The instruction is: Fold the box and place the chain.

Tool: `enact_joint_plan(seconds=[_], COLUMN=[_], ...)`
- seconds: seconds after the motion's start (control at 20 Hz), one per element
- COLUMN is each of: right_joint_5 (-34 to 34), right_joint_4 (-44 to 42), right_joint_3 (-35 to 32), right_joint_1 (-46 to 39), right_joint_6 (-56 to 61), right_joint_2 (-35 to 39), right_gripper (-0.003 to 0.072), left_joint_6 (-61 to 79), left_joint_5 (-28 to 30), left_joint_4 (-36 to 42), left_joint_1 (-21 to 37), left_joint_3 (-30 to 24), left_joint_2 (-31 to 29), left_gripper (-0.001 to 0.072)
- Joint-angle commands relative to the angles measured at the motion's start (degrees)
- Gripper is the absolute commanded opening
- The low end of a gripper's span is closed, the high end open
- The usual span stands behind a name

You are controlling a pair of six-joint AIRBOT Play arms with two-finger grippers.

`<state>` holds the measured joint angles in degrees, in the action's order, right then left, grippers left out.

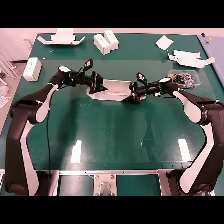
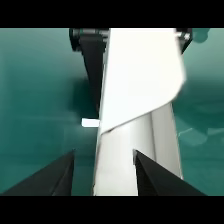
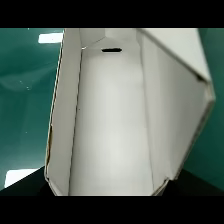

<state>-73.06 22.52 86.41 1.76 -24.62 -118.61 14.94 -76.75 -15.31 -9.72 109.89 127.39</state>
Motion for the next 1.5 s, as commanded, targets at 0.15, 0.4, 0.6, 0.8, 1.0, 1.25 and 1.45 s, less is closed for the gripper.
enact_joint_plan(seconds=[0.15, 0.4, 0.6, 0.8, 1.0, 1.25, 1.45], right_joint_5=[-0.02, -0.04, -0.04, -0.02, -0.02, -0.02, -0.04], right_joint_4=[-0.02, 0.00, -0.02, -0.02, -0.02, -0.02, -0.02], right_joint_3=[0.02, 0.02, 0.02, 0.02, 0.02, 0.02, 0.02], right_joint_1=[0.07, 0.07, 0.07, 0.07, 0.07, 0.07, 0.07], right_joint_6=[0.02, 0.02, 0.02, 0.02, 0.02, 0.02, 0.02], right_joint_2=[0.00, 0.00, 0.00, 0.00, 0.00, 0.00, 0.00], right_gripper=[0.0556, 0.0556, 0.0557, 0.0556, 0.0556, 0.0556, 0.0557], left_joint_6=[-0.09, -1.55, -1.46, -8.00, -11.80, -14.91, -15.02], left_joint_5=[-4.79, -10.36, -11.74, -13.66, -11.85, -3.96, 0.96], left_joint_4=[0.87, 0.85, 3.50, 5.05, 4.20, 0.63, -2.32], left_joint_1=[1.40, 4.22, 4.68, 4.70, 4.83, 4.81, 4.81], left_joint_3=[0.11, 0.22, 0.22, 0.22, 0.22, -0.07, -0.07], left_joint_2=[-4.09, -8.55, -9.66, -9.77, -9.92, -12.94, -17.03], left_gripper=[0.0426, 0.0426, 0.0425, 0.0019, 0.0015, 0.0014, 0.0013])
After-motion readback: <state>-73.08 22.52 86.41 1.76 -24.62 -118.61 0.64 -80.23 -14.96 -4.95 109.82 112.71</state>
